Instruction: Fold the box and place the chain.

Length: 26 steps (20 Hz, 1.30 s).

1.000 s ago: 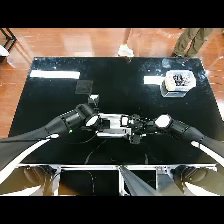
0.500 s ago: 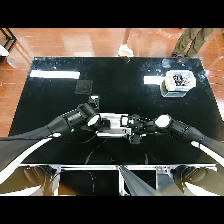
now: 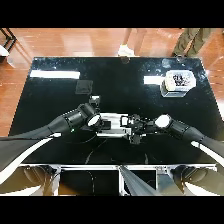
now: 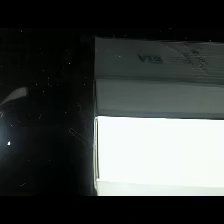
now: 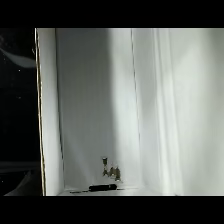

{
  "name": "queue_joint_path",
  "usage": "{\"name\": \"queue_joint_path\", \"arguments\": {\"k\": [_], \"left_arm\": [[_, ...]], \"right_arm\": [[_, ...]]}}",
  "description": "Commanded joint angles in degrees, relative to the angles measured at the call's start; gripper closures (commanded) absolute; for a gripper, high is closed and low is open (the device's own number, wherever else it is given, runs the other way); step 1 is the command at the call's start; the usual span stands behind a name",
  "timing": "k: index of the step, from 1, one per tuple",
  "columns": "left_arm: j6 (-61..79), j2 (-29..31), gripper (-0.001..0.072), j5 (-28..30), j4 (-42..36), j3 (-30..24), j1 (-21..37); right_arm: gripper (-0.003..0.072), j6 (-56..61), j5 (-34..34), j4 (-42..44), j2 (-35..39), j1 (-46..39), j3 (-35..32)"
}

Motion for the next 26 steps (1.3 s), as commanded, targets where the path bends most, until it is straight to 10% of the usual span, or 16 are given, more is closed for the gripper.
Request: {"name": "queue_joint_path", "arguments": {"k": [1, 4, 15, 23, 26], "left_arm": [[0.26, 0.0, 0.0348, -0.5, -0.79, 0.48, 0.0], [0.26, 0.07, 0.0131, -3.19, 1.2, 2.05, 0.04], [0.9, -1.16, 0.0153, -2.69, 0.31, 2.23, 0.0], [2.38, -2.14, 0.0666, -2.21, -2.36, 2.25, 0.11], [2.86, -2.14, 0.0691, -2.19, -2.32, 2.25, 0.13]], "right_arm": [[0.0379, 0.0, -0.02, 0.02, 0.02, -0.02, 0.02], [0.0379, -0.02, -0.02, 0.02, 0.02, -0.02, 0.02], [0.0379, -0.02, -0.02, 0.02, 0.02, -0.02, 0.02], [0.0379, -0.02, -0.02, 0.02, 0.02, -0.02, 0.02], [0.0379, -0.02, -0.02, 0.02, 0.02, -0.02, 0.02]]}}
